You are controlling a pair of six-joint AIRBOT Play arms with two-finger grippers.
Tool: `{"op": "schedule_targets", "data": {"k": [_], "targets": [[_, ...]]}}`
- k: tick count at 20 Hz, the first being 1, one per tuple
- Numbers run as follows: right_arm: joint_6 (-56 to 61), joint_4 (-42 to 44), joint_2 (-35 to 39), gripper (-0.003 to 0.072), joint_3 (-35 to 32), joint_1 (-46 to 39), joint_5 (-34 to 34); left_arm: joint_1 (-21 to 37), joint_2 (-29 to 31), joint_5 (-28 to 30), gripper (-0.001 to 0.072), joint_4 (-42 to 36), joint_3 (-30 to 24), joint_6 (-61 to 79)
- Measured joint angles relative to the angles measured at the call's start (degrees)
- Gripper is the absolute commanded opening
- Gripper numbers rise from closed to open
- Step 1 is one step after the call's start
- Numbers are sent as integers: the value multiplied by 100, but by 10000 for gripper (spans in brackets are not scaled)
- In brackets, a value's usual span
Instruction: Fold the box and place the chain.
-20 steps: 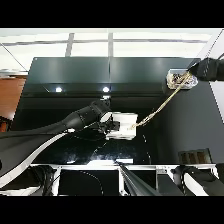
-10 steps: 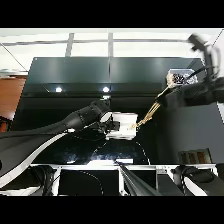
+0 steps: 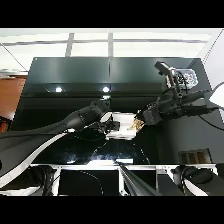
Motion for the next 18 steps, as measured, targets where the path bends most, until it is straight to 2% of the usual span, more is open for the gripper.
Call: {"op": "schedule_targets", "data": {"k": [9,10,11,12,15,18], "targets": [[11,369,-35,46,-586,70,-575,0,0,-2,32,2,0,2],[11,415,-35,100,-654,70,-664,0,0,-4,32,2,0,0],[13,442,-35,357,-699,70,-723,0,0,-2,32,2,0,0],[13,470,-35,562,-737,70,-800,0,0,-4,32,2,0,2],[17,426,-35,574,-793,26,-911,0,0,-4,32,2,0,2],[-87,216,2,574,-802,-398,-953,0,0,-7,32,2,0,2]]}}
